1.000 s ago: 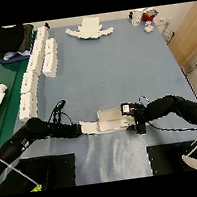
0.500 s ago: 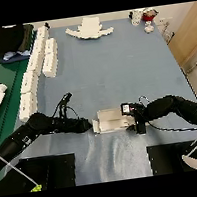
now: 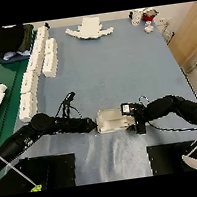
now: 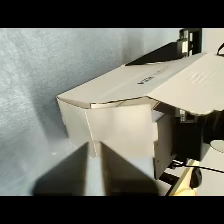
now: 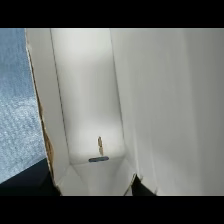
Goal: Fold the box.
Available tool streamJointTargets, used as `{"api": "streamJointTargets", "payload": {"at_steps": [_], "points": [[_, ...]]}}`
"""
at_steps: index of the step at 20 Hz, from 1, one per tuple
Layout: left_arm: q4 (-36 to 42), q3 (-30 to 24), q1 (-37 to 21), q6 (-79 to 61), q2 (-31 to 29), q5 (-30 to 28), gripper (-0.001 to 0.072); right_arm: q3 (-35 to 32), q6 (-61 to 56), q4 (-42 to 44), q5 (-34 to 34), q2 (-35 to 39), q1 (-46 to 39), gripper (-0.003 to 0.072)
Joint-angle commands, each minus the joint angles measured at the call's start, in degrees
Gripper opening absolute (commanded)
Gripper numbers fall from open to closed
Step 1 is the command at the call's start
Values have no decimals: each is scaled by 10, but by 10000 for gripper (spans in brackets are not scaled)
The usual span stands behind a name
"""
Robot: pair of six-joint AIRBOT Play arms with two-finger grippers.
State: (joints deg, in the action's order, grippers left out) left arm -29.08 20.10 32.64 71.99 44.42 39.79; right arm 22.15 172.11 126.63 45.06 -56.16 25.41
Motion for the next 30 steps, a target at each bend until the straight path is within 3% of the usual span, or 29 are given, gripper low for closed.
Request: {"api": "streamJointTargets", "payload": {"at_steps": [1, 8, 11, 14, 17, 22, 23, 25, 30], "points": [[13, 0, 2, 0, 0, 3, 359, 0, 0, 0, 0, 0, 0, 497], [38, 0, 3, -7, 3, -20, 363, 0, 0, 0, 0, 0, 0, 497], [34, 7, 27, -10, 11, -19, 360, 0, 0, 0, 0, 0, 0, 497], [26, 17, 55, 31, 35, -53, 351, 0, 0, 0, 0, 0, 0, 496], [-9, 39, 81, 83, 70, -56, 349, 0, 0, 0, 0, 0, 0, 497], [-167, 85, 95, 219, 85, -25, 340, 0, 0, 0, 0, 0, 0, 497], [-181, 94, 95, 232, 85, -18, 340, 0, 0, 0, 0, 0, 0, 497], [-200, 108, 99, 257, 85, -12, 274, 0, 0, 0, 0, 0, 0, 497], [-227, 124, 122, 284, 103, 2, 273, 0, 0, -2, 0, 0, 0, 496]]}}
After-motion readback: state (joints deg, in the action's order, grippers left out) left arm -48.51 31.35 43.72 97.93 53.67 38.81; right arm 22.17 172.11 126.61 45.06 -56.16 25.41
